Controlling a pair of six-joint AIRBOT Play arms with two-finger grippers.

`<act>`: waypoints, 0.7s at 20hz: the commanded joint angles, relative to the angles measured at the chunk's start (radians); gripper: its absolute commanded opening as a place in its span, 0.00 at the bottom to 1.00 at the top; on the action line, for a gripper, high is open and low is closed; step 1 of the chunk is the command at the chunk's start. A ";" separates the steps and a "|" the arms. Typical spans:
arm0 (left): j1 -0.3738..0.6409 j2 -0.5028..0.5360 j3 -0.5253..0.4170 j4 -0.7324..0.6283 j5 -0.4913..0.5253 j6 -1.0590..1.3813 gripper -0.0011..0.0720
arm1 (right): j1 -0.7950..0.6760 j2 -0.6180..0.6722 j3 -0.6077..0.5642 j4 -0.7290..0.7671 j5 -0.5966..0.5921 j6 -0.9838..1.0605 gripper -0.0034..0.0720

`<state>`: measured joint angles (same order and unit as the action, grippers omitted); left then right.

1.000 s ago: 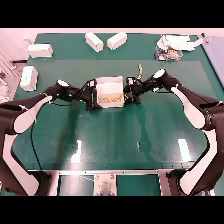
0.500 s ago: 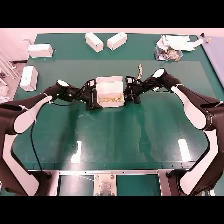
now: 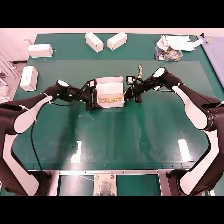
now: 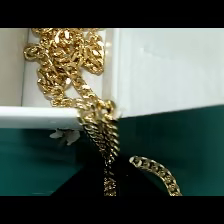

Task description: Fold the box and place the chain.

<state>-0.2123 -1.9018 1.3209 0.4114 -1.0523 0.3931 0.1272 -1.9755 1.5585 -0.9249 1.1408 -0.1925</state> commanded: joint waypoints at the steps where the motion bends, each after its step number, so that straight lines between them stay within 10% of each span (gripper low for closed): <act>1: 0.001 0.000 0.000 -0.001 0.001 0.000 0.53 | -0.010 0.011 0.033 -0.046 -0.006 0.105 0.06; 14: 0.001 0.000 0.000 -0.001 0.001 0.000 0.53 | 0.032 0.410 0.043 -0.071 0.001 0.382 0.06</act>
<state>-0.2111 -1.9018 1.3209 0.4103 -1.0519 0.3931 0.1394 -1.6550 1.5997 -1.0035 1.1427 0.1310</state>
